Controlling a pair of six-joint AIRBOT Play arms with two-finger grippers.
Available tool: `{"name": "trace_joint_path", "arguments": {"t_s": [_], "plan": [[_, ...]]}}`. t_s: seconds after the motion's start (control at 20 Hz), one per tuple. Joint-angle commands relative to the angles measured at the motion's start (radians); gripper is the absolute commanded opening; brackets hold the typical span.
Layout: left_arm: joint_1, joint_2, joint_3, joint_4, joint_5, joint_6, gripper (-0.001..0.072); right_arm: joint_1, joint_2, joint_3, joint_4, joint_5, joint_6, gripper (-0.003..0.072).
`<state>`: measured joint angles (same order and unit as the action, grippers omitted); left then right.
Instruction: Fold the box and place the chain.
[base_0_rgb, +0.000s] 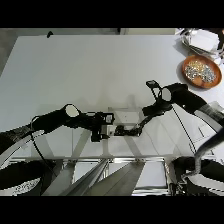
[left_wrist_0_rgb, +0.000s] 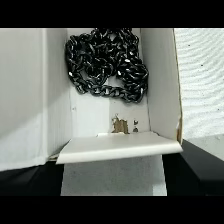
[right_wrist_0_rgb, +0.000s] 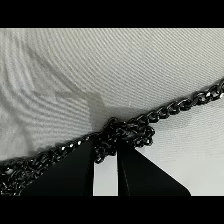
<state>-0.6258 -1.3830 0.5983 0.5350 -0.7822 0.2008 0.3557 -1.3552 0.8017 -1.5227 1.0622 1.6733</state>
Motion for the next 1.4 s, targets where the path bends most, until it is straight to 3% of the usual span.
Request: {"name": "trace_joint_path", "arguments": {"t_s": [0.0, 0.45, 0.9, 1.35], "plan": [[0.001, 0.001, 0.000, 0.000, 0.000, 0.000, 0.0256, 0.000, 0.063, 0.002, 0.001, 0.027, -0.011, 0.0008], [0.001, 0.001, 0.000, 0.000, 0.000, 0.000, 0.0256, 0.000, 0.405, 0.002, 0.037, 0.085, -0.072, 0.0008], [0.001, 0.001, 0.000, 0.000, 0.000, 0.000, 0.0256, 0.000, 0.761, 0.002, 0.247, 0.101, -0.164, 0.0008], [0.001, 0.001, 0.000, 0.000, 0.000, 0.000, 0.0256, 0.000, 0.832, 0.002, 0.565, 0.047, -0.344, 0.0008]]}}
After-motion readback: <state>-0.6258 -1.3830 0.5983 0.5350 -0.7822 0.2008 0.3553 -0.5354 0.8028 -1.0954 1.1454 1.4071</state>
